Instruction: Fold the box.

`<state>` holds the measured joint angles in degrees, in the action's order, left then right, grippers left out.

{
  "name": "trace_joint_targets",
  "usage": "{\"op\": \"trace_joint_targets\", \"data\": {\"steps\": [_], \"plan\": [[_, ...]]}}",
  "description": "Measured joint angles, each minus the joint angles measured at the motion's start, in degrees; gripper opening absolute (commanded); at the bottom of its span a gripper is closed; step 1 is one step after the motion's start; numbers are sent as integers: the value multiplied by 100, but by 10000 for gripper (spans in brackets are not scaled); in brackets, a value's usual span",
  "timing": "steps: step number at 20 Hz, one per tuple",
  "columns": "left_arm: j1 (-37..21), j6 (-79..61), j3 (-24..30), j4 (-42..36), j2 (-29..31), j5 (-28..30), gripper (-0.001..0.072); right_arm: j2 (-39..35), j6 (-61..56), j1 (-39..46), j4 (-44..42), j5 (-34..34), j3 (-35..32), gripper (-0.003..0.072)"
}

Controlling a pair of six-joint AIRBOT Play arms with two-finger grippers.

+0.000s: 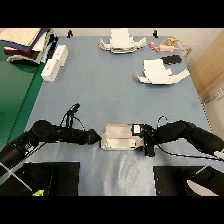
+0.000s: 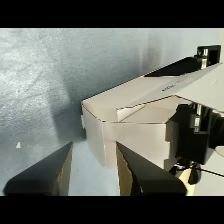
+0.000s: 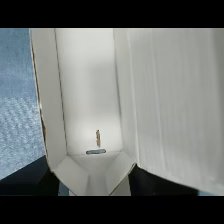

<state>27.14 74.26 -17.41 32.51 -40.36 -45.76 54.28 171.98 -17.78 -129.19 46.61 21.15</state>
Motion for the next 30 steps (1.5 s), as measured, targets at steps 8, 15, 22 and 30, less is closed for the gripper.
{"op": "trace_joint_targets", "data": {"steps": [8, 15, 22, 30], "plan": [[726, 828, -476, 710, -299, 42, 396, 0, 0, 0, 0, 0, 0, 514], [2085, 2949, -1497, 2573, -1360, 151, 396, 0, 7, 0, -2, -2, 0, 514], [2973, 4883, -2400, 4070, -2247, -306, 396, 0, 2, 0, 0, -2, 0, 514], [3757, 6627, -3663, 5484, -3373, -1661, 395, 0, 0, 0, -2, -2, 0, 514]]}}
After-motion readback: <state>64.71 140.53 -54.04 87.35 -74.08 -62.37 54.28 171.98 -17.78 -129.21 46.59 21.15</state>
